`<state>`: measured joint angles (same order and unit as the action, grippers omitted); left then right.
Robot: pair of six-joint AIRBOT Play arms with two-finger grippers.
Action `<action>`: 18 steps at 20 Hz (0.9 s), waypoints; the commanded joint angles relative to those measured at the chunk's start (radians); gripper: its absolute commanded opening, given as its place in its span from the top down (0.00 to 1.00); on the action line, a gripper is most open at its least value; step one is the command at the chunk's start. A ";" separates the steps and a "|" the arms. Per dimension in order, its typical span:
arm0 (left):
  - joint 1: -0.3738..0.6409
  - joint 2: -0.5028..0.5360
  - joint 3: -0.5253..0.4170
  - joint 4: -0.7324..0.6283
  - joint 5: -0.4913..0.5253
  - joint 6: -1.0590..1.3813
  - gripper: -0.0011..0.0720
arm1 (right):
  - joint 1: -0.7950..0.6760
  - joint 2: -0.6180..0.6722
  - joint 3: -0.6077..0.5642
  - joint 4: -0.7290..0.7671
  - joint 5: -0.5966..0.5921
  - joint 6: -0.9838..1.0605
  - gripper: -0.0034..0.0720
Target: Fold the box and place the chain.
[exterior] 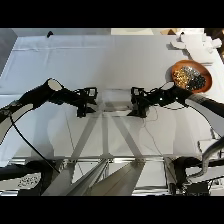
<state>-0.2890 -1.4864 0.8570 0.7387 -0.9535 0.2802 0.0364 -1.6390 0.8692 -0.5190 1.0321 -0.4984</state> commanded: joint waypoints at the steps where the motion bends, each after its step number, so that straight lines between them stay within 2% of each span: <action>1: -0.019 -0.001 0.000 -0.028 -0.012 0.080 0.55 | 0.000 0.000 0.000 0.000 0.000 0.000 0.43; 2: -0.026 -0.001 0.000 -0.036 -0.028 0.109 0.62 | 0.000 0.000 0.000 0.000 0.000 0.000 0.43; 5: -0.039 -0.001 0.000 -0.043 -0.074 0.169 0.61 | 0.000 0.000 0.000 0.000 0.000 0.000 0.43; 11: -0.041 -0.001 -0.001 -0.081 -0.030 0.169 0.63 | 0.000 0.000 0.000 0.000 0.000 0.000 0.43; 12: -0.041 -0.001 -0.001 -0.098 -0.025 0.169 0.75 | 0.000 0.000 0.000 0.000 0.000 0.000 0.43; 13: -0.041 -0.001 0.000 -0.114 -0.024 0.169 0.80 | 0.000 0.000 0.000 0.000 0.000 0.000 0.43; 16: -0.045 -0.002 -0.001 -0.132 -0.022 0.169 0.81 | 0.000 0.000 0.000 0.000 0.000 0.000 0.43; 17: -0.047 -0.002 -0.001 -0.132 -0.021 0.169 0.92 | 0.000 0.000 0.000 0.000 0.000 0.000 0.43; 18: -0.049 -0.003 -0.001 -0.133 -0.018 0.169 0.97 | 0.000 0.000 0.000 0.000 0.000 0.000 0.43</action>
<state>-0.3344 -1.4879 0.8570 0.6224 -0.9791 0.4477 0.0360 -1.6390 0.8692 -0.5194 1.0325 -0.4988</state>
